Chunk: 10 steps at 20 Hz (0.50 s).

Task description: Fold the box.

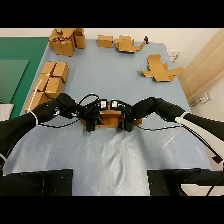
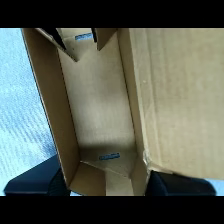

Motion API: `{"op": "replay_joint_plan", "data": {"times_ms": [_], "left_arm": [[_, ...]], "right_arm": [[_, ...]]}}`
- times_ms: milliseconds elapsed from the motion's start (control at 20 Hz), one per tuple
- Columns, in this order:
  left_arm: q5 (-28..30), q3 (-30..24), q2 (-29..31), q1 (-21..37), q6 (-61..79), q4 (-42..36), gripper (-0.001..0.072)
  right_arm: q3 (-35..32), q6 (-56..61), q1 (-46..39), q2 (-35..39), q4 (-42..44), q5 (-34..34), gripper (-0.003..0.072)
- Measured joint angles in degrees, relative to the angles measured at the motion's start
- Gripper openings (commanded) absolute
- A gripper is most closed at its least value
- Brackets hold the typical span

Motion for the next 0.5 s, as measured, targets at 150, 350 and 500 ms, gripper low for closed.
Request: {"op": "replay_joint_plan", "data": {"times_ms": [150, 350, 500], "left_arm": [[0.3, 0.0, -0.1, 0.0, 0.3, -0.1, 0.0389], [0.7, 0.0, -0.1, 0.0, 0.4, -0.2, 0.052], [1.0, 0.0, -0.1, 0.0, 0.4, -0.2, 0.0518]], "right_arm": [[0.0, 0.1, 0.0, 0.0, 0.1, 0.0, 0.0497], [0.0, 0.2, 0.0, 0.0, 0.1, -0.1, 0.0497], [0.0, 0.2, 0.0, 0.0, 0.2, -0.1, 0.0497]]}}
